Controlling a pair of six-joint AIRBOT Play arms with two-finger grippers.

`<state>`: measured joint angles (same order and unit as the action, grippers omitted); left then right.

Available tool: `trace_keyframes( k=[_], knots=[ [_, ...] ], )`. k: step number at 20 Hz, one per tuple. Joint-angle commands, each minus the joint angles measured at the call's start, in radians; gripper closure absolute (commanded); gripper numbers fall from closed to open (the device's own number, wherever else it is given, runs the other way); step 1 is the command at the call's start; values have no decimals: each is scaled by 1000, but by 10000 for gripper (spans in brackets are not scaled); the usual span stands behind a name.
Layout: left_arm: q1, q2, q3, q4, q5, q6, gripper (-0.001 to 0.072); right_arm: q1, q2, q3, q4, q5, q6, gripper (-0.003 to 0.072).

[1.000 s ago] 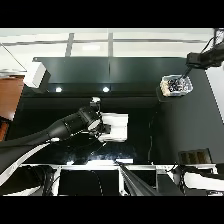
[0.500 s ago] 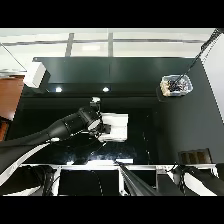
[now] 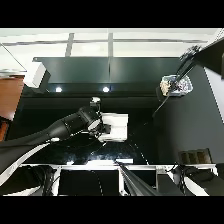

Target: Fold the box and place the chain.

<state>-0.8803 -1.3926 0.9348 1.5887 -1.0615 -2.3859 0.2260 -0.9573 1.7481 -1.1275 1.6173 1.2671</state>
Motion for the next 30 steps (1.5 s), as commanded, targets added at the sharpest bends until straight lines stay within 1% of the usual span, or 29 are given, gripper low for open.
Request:
trace_keyframes(
  k=[1,4,8,11,14,20,22,25,30],
  knots=[
    [0,0,0,0,1,0,678,116,5,-6,43,37,-10,654],
    [0,0,0,-3,-9,0,678,156,-1,-8,85,17,-10,654],
    [0,0,0,-3,-21,0,678,159,-5,-8,259,-50,-23,654],
    [0,0,0,-3,-21,0,678,159,-8,-8,317,-98,-23,654],
    [0,0,0,-3,-21,0,678,160,-18,-8,352,-103,-23,654],
    [0,0,0,-3,-20,0,678,164,-35,-13,354,-109,-22,653],
    [0,0,0,-3,-20,0,678,188,-39,-40,365,-131,-22,654],
    [0,0,0,-3,-18,0,678,236,-43,-132,363,-182,-23,654],
    [0,0,0,-3,-18,0,678,239,-45,-299,306,-190,-20,653]
  ],
)
